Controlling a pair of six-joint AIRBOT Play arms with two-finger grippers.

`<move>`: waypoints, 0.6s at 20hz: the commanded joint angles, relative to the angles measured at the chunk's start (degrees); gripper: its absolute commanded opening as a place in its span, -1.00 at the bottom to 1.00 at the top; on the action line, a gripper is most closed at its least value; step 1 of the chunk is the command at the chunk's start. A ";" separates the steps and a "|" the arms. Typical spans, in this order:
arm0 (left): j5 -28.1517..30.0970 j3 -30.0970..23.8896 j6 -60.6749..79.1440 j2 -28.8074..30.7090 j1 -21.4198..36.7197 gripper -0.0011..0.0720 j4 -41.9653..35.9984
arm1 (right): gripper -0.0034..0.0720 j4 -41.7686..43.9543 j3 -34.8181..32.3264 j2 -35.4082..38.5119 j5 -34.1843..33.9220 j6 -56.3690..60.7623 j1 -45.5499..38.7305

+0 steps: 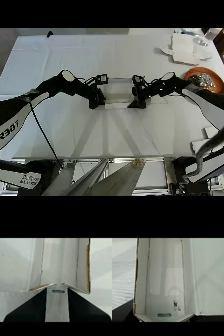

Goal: Fold the box and place the chain.

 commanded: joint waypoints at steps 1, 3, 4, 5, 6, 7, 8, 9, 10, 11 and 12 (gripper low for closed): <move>-0.20 -0.02 -0.02 0.04 0.02 -0.16 -0.24 | 0.51 0.07 0.04 0.00 -0.09 0.04 0.02; -0.15 -0.02 0.00 0.04 0.02 -0.30 -0.24 | 0.51 0.07 0.04 0.00 -0.09 0.04 0.02; -0.15 -0.02 0.00 0.04 0.02 -0.38 -0.24 | 0.51 0.09 0.04 0.00 -0.09 0.04 0.02; -0.20 -0.02 0.00 0.04 0.02 -0.56 -0.22 | 0.51 0.07 0.04 0.00 -0.09 0.04 0.02; -0.20 -0.02 0.00 0.04 0.02 -0.58 -0.24 | 0.51 0.07 0.04 0.00 -0.11 0.04 0.02; -0.17 -0.02 -0.02 0.04 0.02 -0.58 -0.24 | 0.51 0.09 0.04 0.00 -0.09 0.04 0.02; -0.20 -0.02 0.00 0.04 0.02 -0.58 -0.24 | 0.51 0.07 0.04 0.00 -0.11 0.04 0.02; -0.20 -0.02 -0.02 0.04 0.02 -0.58 -0.31 | 0.51 0.09 0.04 0.00 -0.09 0.04 0.02; -0.20 -0.02 -0.02 0.04 0.04 -0.56 -0.96 | 0.51 0.07 0.04 0.00 -0.09 0.04 0.02; -0.17 -0.02 -0.04 0.04 0.04 -0.46 -2.21 | 0.51 0.07 0.04 0.00 -0.11 0.04 0.02; -0.13 -0.02 -0.02 0.04 0.04 -0.27 -3.74 | 0.51 0.07 0.04 0.00 -0.11 0.04 0.02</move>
